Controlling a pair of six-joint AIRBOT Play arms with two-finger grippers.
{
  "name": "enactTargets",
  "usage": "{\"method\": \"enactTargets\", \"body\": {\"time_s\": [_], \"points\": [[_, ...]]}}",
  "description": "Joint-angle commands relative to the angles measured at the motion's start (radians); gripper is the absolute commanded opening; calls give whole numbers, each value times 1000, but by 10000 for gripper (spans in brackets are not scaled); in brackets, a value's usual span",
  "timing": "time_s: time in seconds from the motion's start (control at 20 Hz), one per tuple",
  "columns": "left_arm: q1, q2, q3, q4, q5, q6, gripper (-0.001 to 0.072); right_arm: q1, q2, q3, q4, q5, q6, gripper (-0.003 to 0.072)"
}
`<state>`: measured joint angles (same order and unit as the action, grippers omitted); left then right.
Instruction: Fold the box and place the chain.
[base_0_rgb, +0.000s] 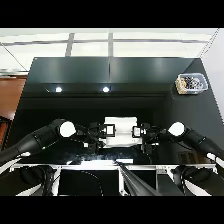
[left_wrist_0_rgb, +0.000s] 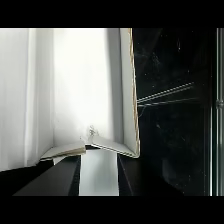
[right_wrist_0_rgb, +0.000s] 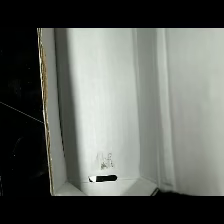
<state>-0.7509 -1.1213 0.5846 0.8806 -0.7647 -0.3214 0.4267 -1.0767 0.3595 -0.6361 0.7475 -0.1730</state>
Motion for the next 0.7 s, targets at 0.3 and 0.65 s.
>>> {"method": "enactTargets", "body": {"time_s": [0.3, 0.65], "points": [[-7, -44, 0, -168, 118, -3, 273, -1, -1, 0, 0, 0, 0, 91], [-8, -44, -1, -155, 57, -2, 362, 0, -1, 0, 0, 0, 0, 91]]}}
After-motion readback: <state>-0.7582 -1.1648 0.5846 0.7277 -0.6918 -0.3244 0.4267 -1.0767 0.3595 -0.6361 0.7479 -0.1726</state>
